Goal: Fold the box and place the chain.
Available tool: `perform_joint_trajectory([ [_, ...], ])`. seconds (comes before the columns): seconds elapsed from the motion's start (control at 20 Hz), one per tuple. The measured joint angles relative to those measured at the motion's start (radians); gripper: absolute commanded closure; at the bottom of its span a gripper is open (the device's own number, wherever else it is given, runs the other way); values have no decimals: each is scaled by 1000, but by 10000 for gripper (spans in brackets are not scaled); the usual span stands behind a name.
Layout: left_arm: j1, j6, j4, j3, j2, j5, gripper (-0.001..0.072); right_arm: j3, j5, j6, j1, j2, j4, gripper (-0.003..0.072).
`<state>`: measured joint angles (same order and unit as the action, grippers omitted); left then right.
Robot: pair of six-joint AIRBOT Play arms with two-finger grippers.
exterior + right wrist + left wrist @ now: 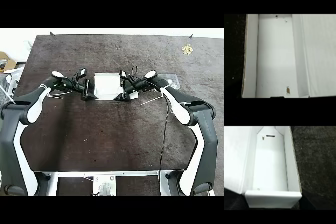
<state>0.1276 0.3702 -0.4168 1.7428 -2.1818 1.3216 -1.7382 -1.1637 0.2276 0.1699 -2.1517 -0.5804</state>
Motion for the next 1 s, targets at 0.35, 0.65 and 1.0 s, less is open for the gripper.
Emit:
perform_joint_trajectory([
  [0.35, 20, 4, -2, 0, -11, -49, -11, 0, 0, 0, 0, 0, 0, 178],
  [0.65, 21, -14, -2, 0, -13, -63, -8, 0, 0, 0, 0, 0, 0, 178],
  [1.0, 29, -23, -2, 0, -21, -82, -8, 0, 0, 0, 0, 0, 1, 178],
])
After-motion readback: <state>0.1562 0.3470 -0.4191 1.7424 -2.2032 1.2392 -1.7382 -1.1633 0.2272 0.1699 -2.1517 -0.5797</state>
